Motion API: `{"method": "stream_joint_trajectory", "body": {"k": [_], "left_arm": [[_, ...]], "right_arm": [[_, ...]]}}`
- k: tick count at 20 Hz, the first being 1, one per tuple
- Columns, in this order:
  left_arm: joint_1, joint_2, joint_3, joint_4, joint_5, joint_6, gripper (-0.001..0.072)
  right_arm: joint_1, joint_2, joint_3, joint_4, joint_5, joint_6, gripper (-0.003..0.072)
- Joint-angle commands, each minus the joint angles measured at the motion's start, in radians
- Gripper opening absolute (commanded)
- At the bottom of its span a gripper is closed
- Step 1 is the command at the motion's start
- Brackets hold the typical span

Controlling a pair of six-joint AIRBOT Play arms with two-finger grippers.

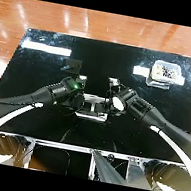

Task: Fold the box and place the chain.

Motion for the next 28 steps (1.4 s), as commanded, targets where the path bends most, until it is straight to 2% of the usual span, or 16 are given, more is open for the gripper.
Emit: {"method": "stream_joint_trajectory", "body": {"k": [1, 2, 4, 12, 13, 14, 26, 27, 28], "left_arm": [[0.000, 0.000, 0.000, 0.000, -0.001, -0.001, 0.0023], [0.000, 0.000, 0.000, 0.000, -0.001, -0.001, 0.0024], [0.000, 0.000, 0.000, 0.000, -0.003, -0.001, 0.0024], [0.000, 0.000, 0.000, 0.000, -0.004, -0.001, 0.0023], [0.000, 0.000, 0.000, 0.000, -0.004, -0.001, 0.0023], [0.000, 0.000, 0.000, 0.000, -0.004, -0.001, 0.0023], [0.000, 0.000, 0.000, 0.000, -0.004, -0.001, 0.0024], [0.000, 0.000, 0.000, 0.000, -0.004, -0.001, 0.0024], [0.000, 0.000, 0.000, 0.000, -0.004, -0.001, 0.0023]], "right_arm": [[0.003, -0.024, 0.002, -0.007, 0.016, 0.011, 0.0400], [0.003, -0.031, 0.002, -0.007, 0.015, 0.011, 0.0399], [0.003, -0.037, 0.002, -0.008, 0.005, 0.011, 0.0312], [0.003, -0.080, 0.002, -0.010, -0.006, 0.011, 0.0309], [0.003, -0.087, 0.002, -0.010, -0.006, 0.011, 0.0230], [0.002, -0.091, 0.002, -0.010, -0.006, 0.010, 0.0192], [-0.002, -0.112, 0.002, -0.010, -0.005, 0.002, 0.0191], [-0.002, -0.112, 0.002, -0.010, -0.005, -0.004, 0.0159], [-0.002, -0.112, 0.002, -0.007, -0.005, -0.016, 0.0014]]}}
